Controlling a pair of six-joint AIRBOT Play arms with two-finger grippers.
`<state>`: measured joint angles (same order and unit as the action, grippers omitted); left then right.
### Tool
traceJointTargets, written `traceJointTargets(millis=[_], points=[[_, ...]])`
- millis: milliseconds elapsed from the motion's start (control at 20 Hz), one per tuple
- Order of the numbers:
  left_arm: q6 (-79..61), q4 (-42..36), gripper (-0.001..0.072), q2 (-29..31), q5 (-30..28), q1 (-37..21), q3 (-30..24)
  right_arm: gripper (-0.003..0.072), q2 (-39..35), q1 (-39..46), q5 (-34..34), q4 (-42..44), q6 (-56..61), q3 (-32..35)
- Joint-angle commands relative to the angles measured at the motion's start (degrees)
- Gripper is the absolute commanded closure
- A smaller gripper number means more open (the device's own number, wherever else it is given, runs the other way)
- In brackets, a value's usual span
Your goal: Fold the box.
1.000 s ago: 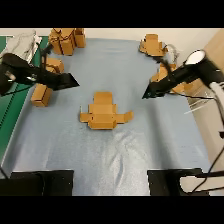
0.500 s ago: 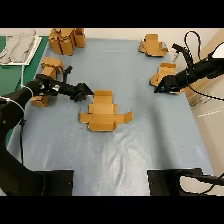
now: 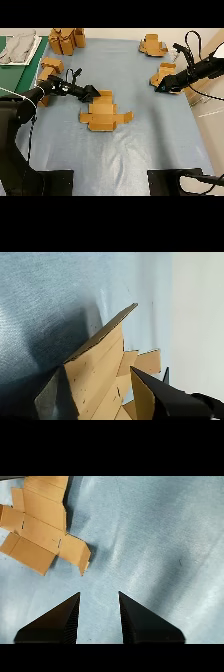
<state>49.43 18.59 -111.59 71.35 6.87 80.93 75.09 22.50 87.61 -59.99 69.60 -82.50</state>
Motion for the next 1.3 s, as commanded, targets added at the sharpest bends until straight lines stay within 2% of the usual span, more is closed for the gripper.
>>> traceJointTargets(millis=[0, 50, 150, 200, 250, 550, 700, 900, 1000, 1250], points=[[-3.02, -0.20, 0.0328, -0.63, 1.92, 0.15, 0.70, 0.0297, -0.04, 0.02, 0.00, -0.68, 0.02, -0.02], [-4.74, -0.48, 0.0512, -0.63, 2.80, 0.15, 0.72, 0.0297, -0.04, 0.02, 0.00, -0.90, 0.02, -0.02], [-8.83, -0.96, 0.0533, -0.63, 4.74, 0.15, 0.72, 0.0297, -0.04, 0.02, 0.00, -1.07, 0.02, -0.02], [-11.08, -1.07, 0.0580, -0.63, 5.79, 0.15, 0.72, 0.0297, -0.04, 0.02, 0.00, -1.14, 0.02, 0.00], [-13.88, -1.27, 0.0683, -0.63, 6.88, 0.13, 0.72, 0.0297, -0.04, 0.02, 0.00, -1.14, 0.02, 0.02], [-37.48, -9.31, 0.0691, 0.66, 14.03, -0.44, 0.72, 0.0297, -0.07, 0.02, -0.04, -1.20, 0.00, 2.93], [-46.56, -11.47, 0.0691, 2.34, 15.78, -0.46, 0.70, 0.0297, -0.68, -0.42, -0.61, -3.91, 0.00, 3.43], [-51.34, -11.19, 0.0692, 4.46, 15.56, -0.44, 0.52, 0.0297, -3.63, -1.60, -0.68, -6.27, -0.33, 3.45], [-52.50, -10.56, 0.0693, 5.99, 13.16, -0.44, -0.90, 0.0298, -5.77, -2.78, -0.63, -8.74, -1.31, 3.93], [-61.33, -10.36, 0.0693, 10.95, 7.85, -0.07, -10.88, 0.0298, -11.06, -6.64, -0.85, -12.68, -1.53, 10.51]])
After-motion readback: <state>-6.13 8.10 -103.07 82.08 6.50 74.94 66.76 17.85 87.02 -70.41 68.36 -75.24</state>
